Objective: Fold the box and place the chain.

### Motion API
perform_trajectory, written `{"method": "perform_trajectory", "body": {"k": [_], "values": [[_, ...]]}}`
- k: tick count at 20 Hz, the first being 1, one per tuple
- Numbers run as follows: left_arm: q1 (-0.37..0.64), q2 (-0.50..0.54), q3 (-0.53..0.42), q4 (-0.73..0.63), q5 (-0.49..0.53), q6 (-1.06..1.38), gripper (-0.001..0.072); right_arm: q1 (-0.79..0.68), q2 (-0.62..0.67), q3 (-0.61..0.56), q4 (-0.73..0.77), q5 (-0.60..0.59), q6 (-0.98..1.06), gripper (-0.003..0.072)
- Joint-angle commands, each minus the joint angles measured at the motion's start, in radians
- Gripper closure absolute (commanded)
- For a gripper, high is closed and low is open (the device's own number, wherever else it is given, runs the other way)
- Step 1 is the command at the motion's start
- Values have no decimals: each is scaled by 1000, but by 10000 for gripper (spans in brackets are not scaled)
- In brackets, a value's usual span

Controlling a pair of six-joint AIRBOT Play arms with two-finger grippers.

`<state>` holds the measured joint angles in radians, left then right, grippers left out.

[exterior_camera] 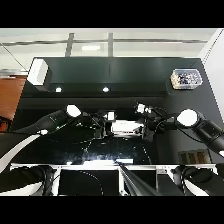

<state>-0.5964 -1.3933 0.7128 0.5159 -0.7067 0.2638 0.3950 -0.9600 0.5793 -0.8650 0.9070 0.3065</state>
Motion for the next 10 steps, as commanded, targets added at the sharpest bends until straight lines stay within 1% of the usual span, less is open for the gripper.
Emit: {"method": "perform_trajectory", "body": {"k": [1, 2, 6, 10], "values": [[0, 0, 0, 0, 0, 0, 290, 9, -1, 0, 0, 0, 1, 323], [0, 0, 0, 0, 0, 0, 290, 19, -1, 0, 0, -3, 1, 303], [0, 0, 0, 0, 0, 0, 290, 49, -1, 0, -1, -43, 1, 306], [0, 0, 0, 0, 0, 0, 290, 49, -5, 0, -3, -44, 13, 306]]}}
